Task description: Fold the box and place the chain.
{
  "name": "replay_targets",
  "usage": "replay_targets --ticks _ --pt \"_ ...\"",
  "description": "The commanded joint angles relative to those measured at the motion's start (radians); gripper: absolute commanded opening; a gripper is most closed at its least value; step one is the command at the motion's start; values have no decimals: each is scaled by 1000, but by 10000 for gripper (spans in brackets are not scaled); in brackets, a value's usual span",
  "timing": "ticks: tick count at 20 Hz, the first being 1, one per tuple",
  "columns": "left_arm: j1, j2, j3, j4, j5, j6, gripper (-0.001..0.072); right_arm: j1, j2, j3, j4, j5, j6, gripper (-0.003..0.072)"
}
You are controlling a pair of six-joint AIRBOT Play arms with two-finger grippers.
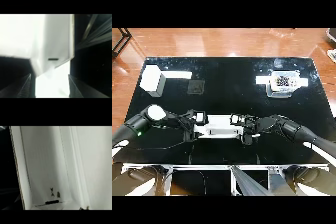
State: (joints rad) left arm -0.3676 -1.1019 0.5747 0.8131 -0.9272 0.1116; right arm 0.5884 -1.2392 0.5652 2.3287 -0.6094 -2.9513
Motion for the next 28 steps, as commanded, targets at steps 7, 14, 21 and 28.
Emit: replay_targets --ticks 7,14,21,28 --pt "-59 -43 0 -10 29 -1 554 0 0 0 0 -2 0 216" --pt "-61 -43 1 -11 113 -14 552 0 0 0 0 -1 0 216" --pt "-69 -43 1 -11 105 -10 326 0 0 0 0 -1 0 216" --pt "-111 -43 1 -15 116 -10 282 0 0 0 0 -1 0 216"
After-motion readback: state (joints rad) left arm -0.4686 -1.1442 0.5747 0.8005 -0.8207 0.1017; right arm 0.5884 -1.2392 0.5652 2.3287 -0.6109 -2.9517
